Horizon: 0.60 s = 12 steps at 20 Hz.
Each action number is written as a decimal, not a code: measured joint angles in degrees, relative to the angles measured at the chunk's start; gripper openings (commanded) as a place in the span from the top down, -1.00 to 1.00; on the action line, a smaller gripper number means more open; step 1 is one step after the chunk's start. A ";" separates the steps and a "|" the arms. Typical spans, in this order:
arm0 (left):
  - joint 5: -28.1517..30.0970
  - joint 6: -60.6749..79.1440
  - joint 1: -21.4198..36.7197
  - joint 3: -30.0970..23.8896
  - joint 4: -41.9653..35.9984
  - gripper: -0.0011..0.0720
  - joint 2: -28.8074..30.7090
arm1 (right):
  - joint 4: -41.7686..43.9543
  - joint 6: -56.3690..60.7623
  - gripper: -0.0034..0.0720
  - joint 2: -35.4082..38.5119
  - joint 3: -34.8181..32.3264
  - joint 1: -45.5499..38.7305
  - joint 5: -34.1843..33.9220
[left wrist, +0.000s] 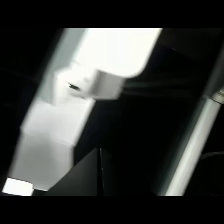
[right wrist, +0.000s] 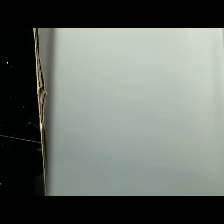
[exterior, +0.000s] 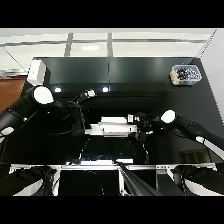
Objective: Fold the box and place the chain.
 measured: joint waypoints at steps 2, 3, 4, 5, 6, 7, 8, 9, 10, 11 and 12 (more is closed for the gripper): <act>-3.10 -2.80 0.17 -1.84 -5.68 0.91 0.28 | 0.00 0.00 0.40 0.00 0.00 0.00 0.00; -3.37 -3.43 0.20 -3.10 -9.79 0.91 0.37 | 0.00 0.00 0.40 0.00 0.00 0.00 0.00; -2.78 -4.09 0.20 -4.35 -13.40 0.91 0.46 | -0.02 0.00 0.40 0.00 0.00 0.00 0.00; -1.25 -4.28 0.17 -5.66 -16.98 0.91 0.48 | -0.02 0.00 0.40 0.00 0.00 0.00 0.00; 1.36 -4.17 -0.02 -6.69 -19.91 0.91 0.52 | -0.02 0.00 0.40 0.00 0.00 0.00 0.00; 4.46 -3.67 -0.28 -7.63 -22.71 0.91 0.52 | -0.02 0.00 0.40 0.00 0.00 0.00 0.00; 7.85 -3.28 -0.68 -8.28 -24.72 0.91 0.50 | -0.02 0.00 0.40 0.00 0.00 0.00 0.00; 12.11 -2.97 -1.22 -8.74 -26.62 0.91 0.39 | -0.02 0.00 0.40 0.00 0.00 0.00 0.00; 16.41 -2.71 -1.86 -9.09 -28.02 0.91 0.26 | -0.02 0.00 0.40 0.00 0.00 0.00 -0.02; 20.06 -2.56 -2.45 -9.33 -28.98 0.91 0.04 | -0.02 0.00 0.40 0.00 0.00 0.00 -0.02; 23.54 -2.43 -3.02 -9.49 -29.73 0.91 -0.15 | -0.02 0.00 0.40 0.00 0.00 0.00 -0.02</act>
